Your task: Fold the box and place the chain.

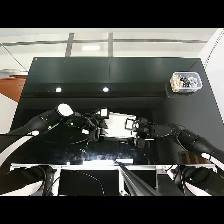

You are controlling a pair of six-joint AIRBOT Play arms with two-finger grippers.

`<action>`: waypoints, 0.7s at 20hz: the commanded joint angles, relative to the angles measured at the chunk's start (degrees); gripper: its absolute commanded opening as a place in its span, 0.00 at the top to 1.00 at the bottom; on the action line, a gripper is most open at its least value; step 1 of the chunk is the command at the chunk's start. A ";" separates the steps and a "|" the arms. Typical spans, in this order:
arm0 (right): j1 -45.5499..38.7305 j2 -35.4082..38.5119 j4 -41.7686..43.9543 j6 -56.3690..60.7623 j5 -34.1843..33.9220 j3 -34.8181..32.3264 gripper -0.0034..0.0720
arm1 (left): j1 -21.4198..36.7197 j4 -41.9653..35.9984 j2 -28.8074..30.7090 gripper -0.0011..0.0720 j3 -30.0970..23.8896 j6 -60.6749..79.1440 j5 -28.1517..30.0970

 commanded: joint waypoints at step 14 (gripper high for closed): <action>0.04 -0.04 -0.02 0.04 0.02 -0.02 0.51 | 15.02 11.23 13.44 0.95 0.07 -22.49 -12.39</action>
